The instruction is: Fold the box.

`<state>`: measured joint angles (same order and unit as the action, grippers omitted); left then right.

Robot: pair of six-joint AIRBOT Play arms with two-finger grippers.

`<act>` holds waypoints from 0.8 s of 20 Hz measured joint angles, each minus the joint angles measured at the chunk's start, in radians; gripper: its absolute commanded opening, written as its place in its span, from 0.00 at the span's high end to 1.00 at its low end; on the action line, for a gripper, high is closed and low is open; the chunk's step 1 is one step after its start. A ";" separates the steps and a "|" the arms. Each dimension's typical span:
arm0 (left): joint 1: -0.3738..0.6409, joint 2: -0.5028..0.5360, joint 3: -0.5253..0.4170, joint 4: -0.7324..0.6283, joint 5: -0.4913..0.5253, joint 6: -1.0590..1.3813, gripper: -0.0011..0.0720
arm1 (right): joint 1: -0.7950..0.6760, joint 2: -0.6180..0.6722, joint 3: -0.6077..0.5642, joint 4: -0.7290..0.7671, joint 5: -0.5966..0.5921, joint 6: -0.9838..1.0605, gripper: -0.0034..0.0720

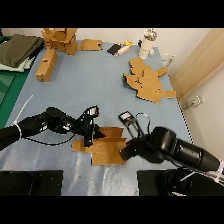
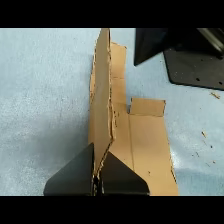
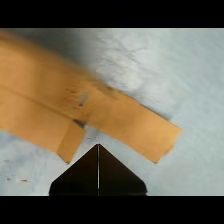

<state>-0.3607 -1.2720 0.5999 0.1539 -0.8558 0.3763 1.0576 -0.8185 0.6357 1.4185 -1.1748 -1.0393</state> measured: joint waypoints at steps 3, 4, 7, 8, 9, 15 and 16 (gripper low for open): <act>0.000 0.000 0.000 0.000 0.000 0.000 0.97 | 0.255 0.013 -0.079 -0.060 0.090 0.006 0.74; 0.000 0.000 0.000 0.000 0.000 0.000 0.97 | 0.327 0.012 -0.105 -0.086 0.122 0.008 0.43; 0.000 0.000 0.000 0.000 -0.001 0.000 0.97 | 0.460 -0.015 -0.154 -0.180 0.192 0.001 0.41; 0.000 0.000 0.000 0.000 -0.001 0.000 0.97 | 0.481 -0.029 -0.162 -0.206 0.204 -0.005 0.41; 0.000 0.000 0.000 0.000 0.000 0.000 0.97 | 0.496 -0.043 -0.169 -0.234 0.212 -0.011 0.41; 0.000 0.000 0.000 0.000 -0.001 0.000 0.97 | 0.530 -0.100 -0.182 -0.369 0.222 -0.028 0.41; 0.000 0.000 0.000 0.000 -0.001 0.000 0.97 | 0.531 -0.104 -0.183 -0.385 0.217 -0.029 0.41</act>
